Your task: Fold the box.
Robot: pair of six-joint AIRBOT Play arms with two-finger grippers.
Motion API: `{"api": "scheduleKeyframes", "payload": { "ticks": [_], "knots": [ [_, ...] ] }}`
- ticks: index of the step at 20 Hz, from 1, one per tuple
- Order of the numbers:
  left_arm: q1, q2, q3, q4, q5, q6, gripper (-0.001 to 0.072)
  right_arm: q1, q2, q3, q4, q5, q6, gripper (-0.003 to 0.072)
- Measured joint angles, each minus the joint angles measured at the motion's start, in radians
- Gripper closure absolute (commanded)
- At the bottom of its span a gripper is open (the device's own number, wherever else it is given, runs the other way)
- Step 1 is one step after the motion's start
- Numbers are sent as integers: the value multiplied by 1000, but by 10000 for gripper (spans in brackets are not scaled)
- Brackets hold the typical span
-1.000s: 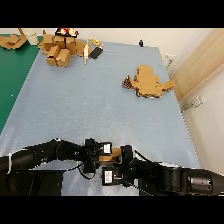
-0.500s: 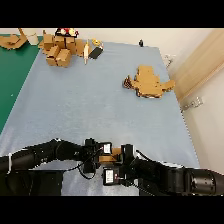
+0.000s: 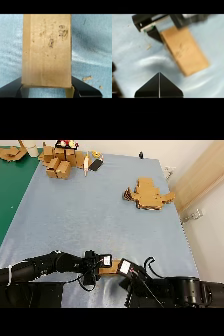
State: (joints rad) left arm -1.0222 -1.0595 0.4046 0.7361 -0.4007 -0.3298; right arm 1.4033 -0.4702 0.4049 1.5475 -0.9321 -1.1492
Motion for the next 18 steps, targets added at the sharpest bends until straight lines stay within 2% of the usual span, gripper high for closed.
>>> {"api": "scheduleKeyframes", "payload": {
  "ticks": [2, 3, 7, 10, 13, 18],
  "knots": [
    [0, 0, 0, 0, 0, 0, 339, 0, 16, -67, 147, 50, 164, 685],
    [0, 0, 0, 0, 0, 0, 339, 0, 21, -106, 221, 113, 229, 685],
    [0, 0, 0, 0, 0, 0, 338, -15, 31, -244, 387, 519, 440, 685],
    [0, 0, 0, 0, 0, 0, 338, -60, 32, -300, 430, 729, 526, 685],
    [0, 0, 0, 0, 0, 0, 339, -141, 33, -326, 432, 824, 563, 685],
    [0, 0, 0, 0, 0, 0, 339, -232, 33, -339, 391, 848, 584, 685]
  ]
}}
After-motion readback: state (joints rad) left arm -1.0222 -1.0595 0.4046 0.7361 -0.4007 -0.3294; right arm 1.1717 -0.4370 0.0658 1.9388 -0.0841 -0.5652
